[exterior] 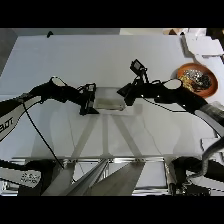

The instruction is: Fold the box and place the chain.

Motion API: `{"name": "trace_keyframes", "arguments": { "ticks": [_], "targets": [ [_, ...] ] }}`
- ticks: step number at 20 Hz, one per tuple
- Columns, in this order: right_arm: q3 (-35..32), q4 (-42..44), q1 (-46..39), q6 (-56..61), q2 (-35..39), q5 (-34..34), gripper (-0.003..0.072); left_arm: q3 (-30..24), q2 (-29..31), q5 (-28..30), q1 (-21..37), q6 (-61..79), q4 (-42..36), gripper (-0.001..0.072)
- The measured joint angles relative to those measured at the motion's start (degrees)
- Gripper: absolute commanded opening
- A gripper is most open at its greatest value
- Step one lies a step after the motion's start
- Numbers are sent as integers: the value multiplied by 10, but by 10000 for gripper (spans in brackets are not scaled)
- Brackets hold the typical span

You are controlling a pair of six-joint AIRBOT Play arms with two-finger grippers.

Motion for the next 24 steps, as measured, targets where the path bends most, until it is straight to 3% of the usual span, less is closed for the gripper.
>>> {"name": "trace_keyframes", "arguments": {
  "ticks": [5,14,18,24],
  "targets": [
    [0,59,8,11,-51,-106,9,0,0,0,0,0,0,275],
    [0,46,10,12,-80,-110,10,0,0,0,0,0,0,275],
    [0,-23,7,17,-36,-83,10,0,0,0,0,0,0,275],
    [0,-181,-33,78,105,5,10,0,0,0,0,0,0,275]
  ]
}}
